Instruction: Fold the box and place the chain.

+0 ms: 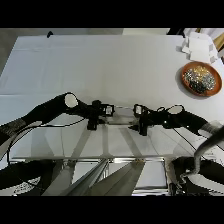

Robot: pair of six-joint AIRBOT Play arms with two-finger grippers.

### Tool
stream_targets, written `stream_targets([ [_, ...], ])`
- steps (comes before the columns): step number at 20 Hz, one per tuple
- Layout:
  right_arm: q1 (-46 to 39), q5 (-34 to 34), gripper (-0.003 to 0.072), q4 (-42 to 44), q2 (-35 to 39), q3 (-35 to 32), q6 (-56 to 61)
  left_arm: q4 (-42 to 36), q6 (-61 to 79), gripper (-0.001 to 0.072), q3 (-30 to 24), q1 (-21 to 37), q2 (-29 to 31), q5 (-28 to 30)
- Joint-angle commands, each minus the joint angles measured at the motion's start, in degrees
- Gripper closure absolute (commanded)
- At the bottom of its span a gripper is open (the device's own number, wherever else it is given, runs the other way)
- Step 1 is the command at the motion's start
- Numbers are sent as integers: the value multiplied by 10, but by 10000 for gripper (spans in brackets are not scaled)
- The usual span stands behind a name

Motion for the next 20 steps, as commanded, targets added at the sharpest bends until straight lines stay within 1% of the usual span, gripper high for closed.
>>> stream_targets([
  [1,0,1,304,-1,0,0,-1,-3,-2,440,0,-1,0,4],
  [2,0,1,304,-1,0,0,-1,-13,-2,449,0,-4,0,12],
  [4,0,1,304,-1,0,0,-1,-21,-2,553,0,-16,0,32],
  [5,0,1,304,-1,0,0,-1,-21,-2,566,0,-23,0,40],
  [7,0,1,304,-1,0,0,-1,-22,-2,566,0,-34,-4,53],
  [10,0,1,304,-1,0,0,-1,-21,-5,556,0,-38,-22,52],
  [11,0,1,304,-1,0,0,-1,-21,-13,542,0,-38,-26,52],
  [13,0,1,304,-1,0,0,-1,-22,-28,357,0,-38,-28,52],
  [14,0,1,304,-1,0,0,-1,-21,-37,287,0,-38,-28,52],
  [15,0,1,304,-1,0,0,-1,-21,-45,255,0,-38,-28,52],
  [17,0,1,304,-1,0,0,-1,-21,-56,256,0,-38,-28,51],
  [18,0,1,304,-1,0,0,-1,-21,-57,270,0,-38,-28,48],
  [19,0,1,304,-1,0,0,-1,-21,-72,395,0,-38,-27,43],
  [20,0,1,304,-1,0,0,-1,-14,-96,607,0,-35,-23,32],
])
